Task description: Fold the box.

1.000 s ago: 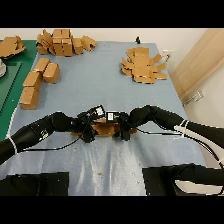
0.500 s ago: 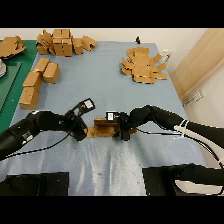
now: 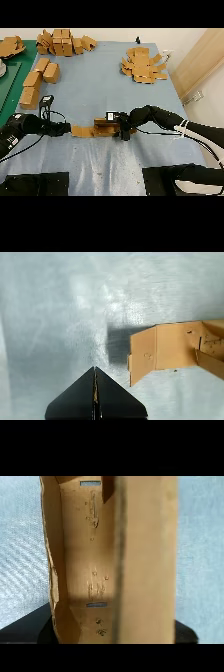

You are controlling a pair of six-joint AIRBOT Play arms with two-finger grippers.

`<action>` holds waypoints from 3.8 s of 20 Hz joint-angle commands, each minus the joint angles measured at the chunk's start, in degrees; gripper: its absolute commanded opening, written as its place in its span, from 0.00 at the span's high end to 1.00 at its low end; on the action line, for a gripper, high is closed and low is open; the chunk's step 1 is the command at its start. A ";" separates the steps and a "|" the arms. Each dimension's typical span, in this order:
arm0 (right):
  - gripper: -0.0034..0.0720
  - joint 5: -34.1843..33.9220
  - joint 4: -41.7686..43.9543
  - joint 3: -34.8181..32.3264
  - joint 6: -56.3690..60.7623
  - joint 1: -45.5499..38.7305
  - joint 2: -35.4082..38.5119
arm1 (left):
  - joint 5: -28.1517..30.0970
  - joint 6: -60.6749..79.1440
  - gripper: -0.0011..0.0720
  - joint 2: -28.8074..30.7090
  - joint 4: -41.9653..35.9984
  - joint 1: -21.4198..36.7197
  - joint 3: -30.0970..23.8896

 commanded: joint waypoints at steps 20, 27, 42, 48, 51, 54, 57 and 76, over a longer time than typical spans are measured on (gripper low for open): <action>0.24 0.04 1.55 0.02 0.02 0.04 -0.11 | 13.60 -0.68 0.97 -8.92 -21.99 -11.69 -1.22; 0.24 0.02 1.55 0.02 0.02 0.04 -0.11 | 13.29 -0.92 0.97 -8.83 -21.99 -15.72 1.25; 0.24 0.02 1.55 0.02 0.02 0.04 -0.11 | 13.25 -0.83 0.97 -8.87 -17.22 -12.00 1.79; 0.24 0.04 1.53 0.02 0.02 0.04 -0.11 | 19.63 -0.26 0.97 -9.01 -17.73 -8.61 1.81; 0.24 0.04 1.55 0.02 0.00 0.04 -0.11 | 14.08 1.44 0.97 -9.01 -19.15 -8.68 1.81; 0.24 0.04 1.53 0.02 0.00 0.04 -0.11 | 12.22 6.54 0.63 -8.98 -22.49 -8.68 1.81; 0.24 0.02 1.55 0.02 0.00 0.04 -0.11 | 14.05 8.33 0.45 -8.98 -23.52 -8.66 1.81; 0.24 0.02 1.55 0.02 0.02 0.04 -0.11 | 10.25 25.94 0.45 -8.83 -39.17 -6.51 1.99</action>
